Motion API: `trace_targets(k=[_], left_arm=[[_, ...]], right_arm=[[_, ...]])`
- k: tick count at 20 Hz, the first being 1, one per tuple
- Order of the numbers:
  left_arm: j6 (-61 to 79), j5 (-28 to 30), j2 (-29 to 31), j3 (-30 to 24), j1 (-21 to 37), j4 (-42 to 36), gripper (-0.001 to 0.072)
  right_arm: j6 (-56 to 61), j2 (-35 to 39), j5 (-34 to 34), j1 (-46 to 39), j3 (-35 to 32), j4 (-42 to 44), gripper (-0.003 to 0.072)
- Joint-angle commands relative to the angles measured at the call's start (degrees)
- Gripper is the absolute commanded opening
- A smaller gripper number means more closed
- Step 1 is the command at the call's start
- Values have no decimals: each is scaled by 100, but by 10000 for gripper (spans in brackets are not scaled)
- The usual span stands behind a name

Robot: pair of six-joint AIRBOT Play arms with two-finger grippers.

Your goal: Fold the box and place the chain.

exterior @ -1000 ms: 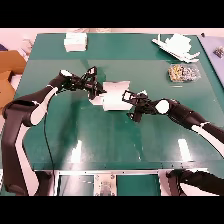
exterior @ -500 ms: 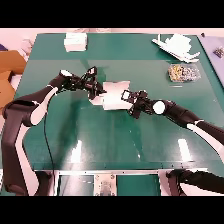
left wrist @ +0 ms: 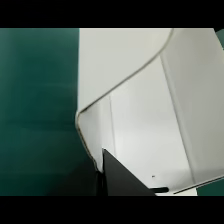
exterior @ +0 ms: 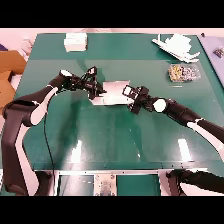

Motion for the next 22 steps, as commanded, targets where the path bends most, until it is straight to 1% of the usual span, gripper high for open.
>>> trace_targets(k=[1,3,5,9,11,15,17,22], left_arm=[[0,-9,0,2,4,0,25],[2,-9,0,0,4,0,25],[0,-15,0,0,4,2,25],[0,-50,0,0,4,0,25],[0,-50,0,0,4,0,25],[0,-50,0,0,4,0,25],[0,-52,0,0,4,0,25],[0,-55,0,0,4,0,25]], right_arm=[[-782,-17,289,-227,181,957,720],[-1469,-138,772,-450,348,1790,720],[-1963,-319,1165,-623,483,2365,720],[-2583,-752,1635,-844,774,2859,720],[-2815,-933,1845,-979,973,2959,720],[-2994,-1272,2614,-1300,1495,3014,720],[-3095,-1423,2824,-1414,1694,3014,720],[-3508,-1609,3322,-1534,1873,2983,720]])
